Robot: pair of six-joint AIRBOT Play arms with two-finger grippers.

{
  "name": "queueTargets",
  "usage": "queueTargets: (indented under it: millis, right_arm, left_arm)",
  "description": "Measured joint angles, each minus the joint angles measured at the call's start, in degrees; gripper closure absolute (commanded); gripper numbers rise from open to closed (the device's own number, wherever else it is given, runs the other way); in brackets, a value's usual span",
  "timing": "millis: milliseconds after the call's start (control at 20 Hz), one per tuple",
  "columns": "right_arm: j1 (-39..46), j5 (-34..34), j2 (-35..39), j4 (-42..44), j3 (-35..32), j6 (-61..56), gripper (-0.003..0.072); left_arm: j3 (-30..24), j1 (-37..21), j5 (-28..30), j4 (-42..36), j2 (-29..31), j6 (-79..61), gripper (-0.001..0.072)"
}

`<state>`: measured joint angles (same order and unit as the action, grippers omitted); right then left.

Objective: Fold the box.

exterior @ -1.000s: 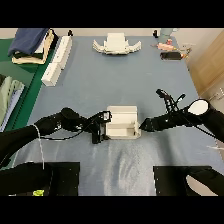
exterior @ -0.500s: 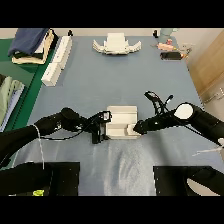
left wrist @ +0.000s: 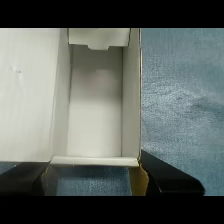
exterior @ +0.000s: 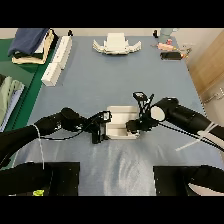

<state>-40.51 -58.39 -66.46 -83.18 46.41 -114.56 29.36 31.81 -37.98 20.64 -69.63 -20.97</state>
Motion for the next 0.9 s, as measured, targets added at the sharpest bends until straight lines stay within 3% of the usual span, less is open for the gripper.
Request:
queueTargets:
  millis: [350,450,550,600,650,850,900]
  right_arm:
    - [-4.8,-7.2,-8.1,-5.9,5.9,-19.0,0.0268]
    - [-5.1,-8.9,-8.9,-7.6,6.3,-22.4,0.0313]
    - [-5.3,-10.4,-9.4,-9.3,6.5,-25.0,0.0464]
    - [-5.5,-10.6,-9.5,-9.9,6.5,-25.8,0.0636]
    - [-5.5,-10.7,-9.7,-10.5,6.6,-26.4,0.0684]
    - [-5.6,-10.7,-10.6,-11.8,6.7,-27.5,0.0684]
    - [-5.6,-10.9,-10.9,-11.9,6.8,-27.5,0.0635]
  left_arm:
    - [0.0,0.0,0.0,0.0,0.0,0.0,0.0265]
    - [0.0,0.0,0.0,0.0,0.0,0.0,0.0265]
    - [0.0,0.0,0.0,-0.1,0.0,0.0,0.0265]
    - [0.0,0.0,0.0,-0.2,0.0,0.0,0.0265]
    - [0.0,0.0,0.0,-0.2,0.0,0.0,0.0265]
    - [0.0,0.1,0.2,0.0,0.0,-0.1,0.0265]
    - [0.0,0.1,0.2,0.0,0.0,0.0,0.0265]
